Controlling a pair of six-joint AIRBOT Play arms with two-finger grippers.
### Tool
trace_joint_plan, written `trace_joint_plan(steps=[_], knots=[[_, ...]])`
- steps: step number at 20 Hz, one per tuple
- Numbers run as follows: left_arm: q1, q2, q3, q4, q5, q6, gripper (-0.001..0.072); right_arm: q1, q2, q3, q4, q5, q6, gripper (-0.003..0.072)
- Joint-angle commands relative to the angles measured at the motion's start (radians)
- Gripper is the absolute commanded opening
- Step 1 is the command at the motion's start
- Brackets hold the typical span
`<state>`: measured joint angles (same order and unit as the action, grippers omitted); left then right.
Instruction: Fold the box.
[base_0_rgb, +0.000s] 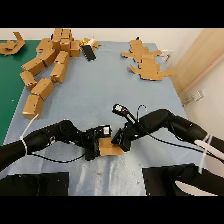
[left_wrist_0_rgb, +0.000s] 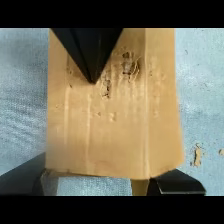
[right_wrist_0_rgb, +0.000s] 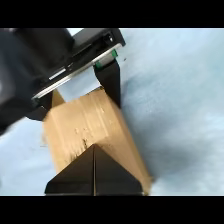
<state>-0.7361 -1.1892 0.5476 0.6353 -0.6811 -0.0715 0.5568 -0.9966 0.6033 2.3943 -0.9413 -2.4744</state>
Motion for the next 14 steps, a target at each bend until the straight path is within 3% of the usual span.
trace_joint_plan(steps=[1,5,10,12,14], knots=[[0.001,0.0,0.0,0.0,0.0,0.0,0.0523,0.075,0.147,-0.046,-0.111,0.185,-0.003,0.0051],[0.001,0.0,0.0,0.0,0.0,0.0,0.0523,0.161,0.211,-0.048,-0.239,0.203,-0.003,0.0338],[0.001,0.0,0.0,0.0,0.0,0.0,0.0523,0.266,0.192,-0.06,-0.348,0.237,-0.015,0.0375],[0.001,0.0,0.0,0.0,0.0,0.0,0.0523,0.286,0.185,-0.073,-0.371,0.27,-0.045,0.0474],[0.001,0.0,0.0,0.0,0.0,0.0,0.0523,0.293,0.185,-0.081,-0.375,0.295,-0.092,0.0475]])
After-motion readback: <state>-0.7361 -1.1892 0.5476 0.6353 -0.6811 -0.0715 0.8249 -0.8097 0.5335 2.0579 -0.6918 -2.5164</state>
